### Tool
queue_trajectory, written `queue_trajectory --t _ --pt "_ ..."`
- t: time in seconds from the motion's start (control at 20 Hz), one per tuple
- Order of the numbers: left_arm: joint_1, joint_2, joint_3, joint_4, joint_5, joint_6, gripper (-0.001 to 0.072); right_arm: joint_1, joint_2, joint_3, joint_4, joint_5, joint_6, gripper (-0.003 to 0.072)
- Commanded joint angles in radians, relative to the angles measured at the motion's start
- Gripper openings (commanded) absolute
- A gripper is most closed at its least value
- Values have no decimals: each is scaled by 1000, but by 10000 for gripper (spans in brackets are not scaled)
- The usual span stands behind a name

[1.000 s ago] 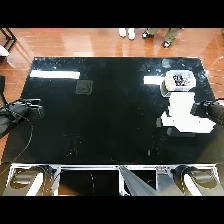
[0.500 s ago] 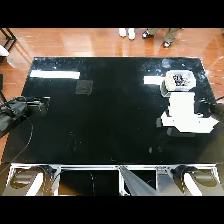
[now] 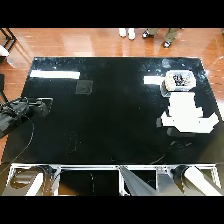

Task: Fold the box and place the chain.

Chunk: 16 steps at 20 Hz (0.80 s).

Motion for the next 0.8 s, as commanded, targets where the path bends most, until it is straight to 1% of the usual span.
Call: queue_trajectory --t 0.0,0.05,0.1,0.15,0.25,0.35,0.45,0.6,0.65,0.7,0.75 --pt "-2 0 1 -5 1 0 644 -147 -230 141 330 208 -254 712" --pt "-2 0 1 -5 2 0 644 -118 -294 195 277 290 -253 712" --pt "-2 0 1 -5 4 0 644 -81 -341 234 203 333 -254 712" --pt "-2 0 1 -5 7 0 645 -40 -373 262 160 338 -262 712" --pt "-2 0 1 -5 8 0 644 29 -415 312 164 357 -338 712" --pt "-2 0 1 -5 8 0 644 86 -448 359 146 360 -340 712" --pt "-2 0 1 -5 8 0 645 121 -484 395 80 371 -329 711" --pt "-2 0 1 -5 8 0 644 98 -529 412 67 393 -324 704" --pt "-2 0 1 -5 8 0 644 80 -540 412 75 399 -332 704" --pt "-2 0 1 -5 8 0 644 56 -550 412 113 404 -347 703" --pt "-2 0 1 -5 8 0 644 31 -560 412 160 413 -369 657"
